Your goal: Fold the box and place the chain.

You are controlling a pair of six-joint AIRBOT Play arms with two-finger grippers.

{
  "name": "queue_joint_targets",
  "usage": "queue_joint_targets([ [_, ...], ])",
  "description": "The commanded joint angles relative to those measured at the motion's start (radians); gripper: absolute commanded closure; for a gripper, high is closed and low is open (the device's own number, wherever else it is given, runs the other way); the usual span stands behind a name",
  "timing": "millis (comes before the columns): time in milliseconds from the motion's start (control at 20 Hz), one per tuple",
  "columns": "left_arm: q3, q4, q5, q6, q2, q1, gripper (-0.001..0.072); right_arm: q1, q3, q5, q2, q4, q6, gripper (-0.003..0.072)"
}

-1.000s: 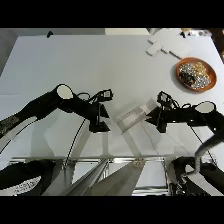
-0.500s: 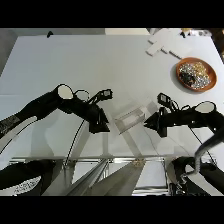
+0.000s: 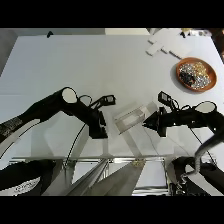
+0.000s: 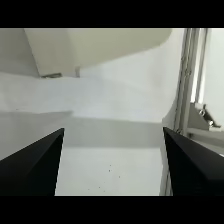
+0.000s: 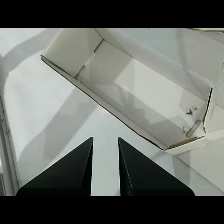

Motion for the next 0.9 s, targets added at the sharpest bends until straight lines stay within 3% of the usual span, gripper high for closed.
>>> queue_joint_targets([
  [0,-0.02,0.128,0.191,-0.028,-0.001,-0.129,0.0002,0.001,0.0,0.002,0.001,0.002,0.0,0.0528],
  [150,-0.047,0.138,0.446,-0.134,-0.001,-0.219,0.0002,0.001,0.0,0.011,0.001,-0.001,0.0,0.0528],
  [250,-0.068,0.138,0.546,-0.238,-0.001,-0.23,0.0002,0.001,0.0,0.017,0.001,-0.005,0.0,0.0528],
  [700,-0.109,0.132,0.821,-0.259,0.0,-0.225,0.0011,0.001,0.0,-0.002,0.001,-0.005,0.0,0.0528],
  [850,-0.109,0.239,0.811,-0.259,0.0,-0.213,0.0012,0.001,0.0,-0.003,0.001,-0.005,0.0,0.0528],
])
